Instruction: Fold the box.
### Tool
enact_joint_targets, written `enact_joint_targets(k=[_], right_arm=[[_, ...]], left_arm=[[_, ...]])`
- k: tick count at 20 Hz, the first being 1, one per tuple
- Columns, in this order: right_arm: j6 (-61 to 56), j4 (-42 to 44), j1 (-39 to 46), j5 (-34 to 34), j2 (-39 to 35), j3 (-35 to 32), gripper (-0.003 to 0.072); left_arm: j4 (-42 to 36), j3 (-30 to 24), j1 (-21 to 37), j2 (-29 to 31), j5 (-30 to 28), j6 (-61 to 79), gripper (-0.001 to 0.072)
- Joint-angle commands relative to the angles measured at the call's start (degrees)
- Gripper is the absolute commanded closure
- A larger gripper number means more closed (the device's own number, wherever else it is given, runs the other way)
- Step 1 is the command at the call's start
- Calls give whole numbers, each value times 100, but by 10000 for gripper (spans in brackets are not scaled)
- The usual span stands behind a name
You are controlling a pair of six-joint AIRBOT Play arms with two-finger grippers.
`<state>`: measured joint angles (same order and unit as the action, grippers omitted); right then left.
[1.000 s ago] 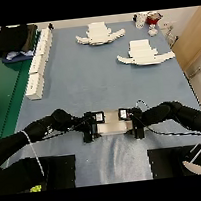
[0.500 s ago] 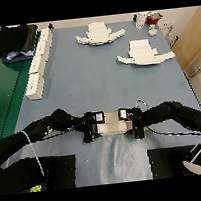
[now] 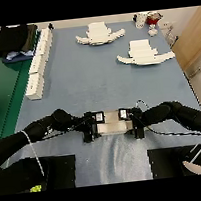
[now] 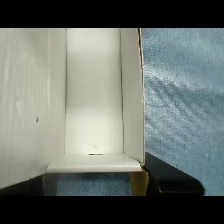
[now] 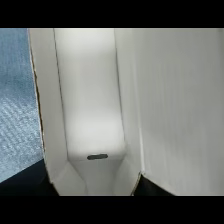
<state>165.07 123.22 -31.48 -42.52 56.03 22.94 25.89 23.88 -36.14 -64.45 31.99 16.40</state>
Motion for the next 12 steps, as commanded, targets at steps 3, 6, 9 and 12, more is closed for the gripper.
enact_joint_targets(k=[3, 6, 9, 12], right_arm=[[0, 17, -4, 2, 4, 4, 181], [-2, 15, -4, 13, 4, 7, 100], [-258, -155, -2, -61, -31, 17, -31], [-1397, -999, -2, -621, -317, 162, -31]], left_arm=[[2, 4, 7, 0, -9, 4, 255], [0, 4, 7, 0, -9, 4, 254], [2, 4, 7, 0, -9, 4, 254], [2, 4, 7, 0, -7, 4, 254]])
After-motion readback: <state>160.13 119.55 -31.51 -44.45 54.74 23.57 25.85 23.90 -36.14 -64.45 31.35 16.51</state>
